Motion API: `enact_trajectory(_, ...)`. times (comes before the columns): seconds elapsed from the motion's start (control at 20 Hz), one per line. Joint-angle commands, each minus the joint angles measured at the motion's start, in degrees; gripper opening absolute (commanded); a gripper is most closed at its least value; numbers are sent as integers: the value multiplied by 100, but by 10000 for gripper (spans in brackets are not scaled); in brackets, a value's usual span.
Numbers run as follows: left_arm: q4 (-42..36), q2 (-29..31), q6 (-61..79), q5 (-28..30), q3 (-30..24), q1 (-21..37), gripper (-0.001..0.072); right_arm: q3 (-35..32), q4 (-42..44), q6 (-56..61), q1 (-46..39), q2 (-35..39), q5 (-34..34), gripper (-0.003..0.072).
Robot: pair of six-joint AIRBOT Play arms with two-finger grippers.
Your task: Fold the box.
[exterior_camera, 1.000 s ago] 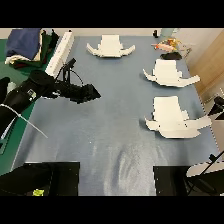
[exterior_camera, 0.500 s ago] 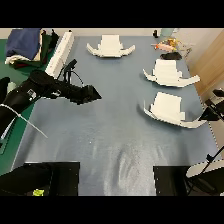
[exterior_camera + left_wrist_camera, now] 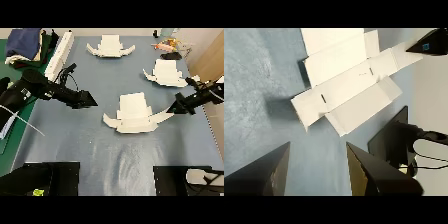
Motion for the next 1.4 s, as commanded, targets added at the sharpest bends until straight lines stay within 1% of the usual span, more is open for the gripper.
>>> enact_trajectory(0.0,28,118,247,-723,-107,280,523,-1488,181,367,1165,1469,-1305,1)
enact_trajectory(0.1,31,323,358,-826,-358,354,523,-2337,168,826,1753,2269,-1727,0)
enact_trajectory(0.2,33,643,459,-734,-737,365,522,-2931,57,1303,2122,2802,-2140,2)
enact_trajectory(0.25,33,800,461,-667,-920,363,523,-3110,37,1493,2203,2935,-2302,6)
enact_trajectory(0.3,35,949,461,-601,-1080,363,523,-3215,39,1504,2245,2977,-2376,114)
enact_trajectory(0.35,35,1058,459,-553,-1187,363,524,-3237,17,1504,2253,2931,-2389,299)
enact_trajectory(0.45,129,1141,446,-599,-1237,363,524,-3226,13,1504,2251,2739,-2387,313)
enact_trajectory(0.55,140,1134,433,-623,-1237,363,524,-3187,20,1491,2251,2468,-2367,311)
enact_trajectory(0.6,138,1134,431,-623,-1237,363,524,-3158,46,1484,2251,2312,-2339,299)
enact_trajectory(0.7,136,1134,431,-625,-1237,363,524,-3108,184,1268,2251,2044,-2280,295)
enact_trajectory(0.75,136,1134,431,-623,-1237,363,524,-3082,385,1032,2253,1930,-2238,254)
enact_trajectory(0.85,138,1134,433,-599,-1237,363,524,-3075,907,444,2253,1788,-2170,98)
enact_trajectory(0.9,136,1121,433,-538,-1235,363,524,-3077,1193,50,2264,1742,-2120,5)
enact_trajectory(1.0,151,940,433,-417,-1169,365,524,-3093,1563,-654,2393,1797,-2055,4)
enact_trajectory(1.05,168,743,472,-404,-1102,365,524,-3161,1572,-855,2597,1945,-2216,3)
enact_trajectory(1.2,146,13,774,-337,-1008,398,524,-3641,1434,-839,3423,2643,-3576,3)
enact_trajectory(1.25,153,-225,826,-304,-1008,411,523,-3720,1416,-785,3628,2789,-3926,3)
enact_trajectory(1.35,160,-627,1049,-306,-1014,411,523,-3731,1384,-695,3906,2914,-4376,3)
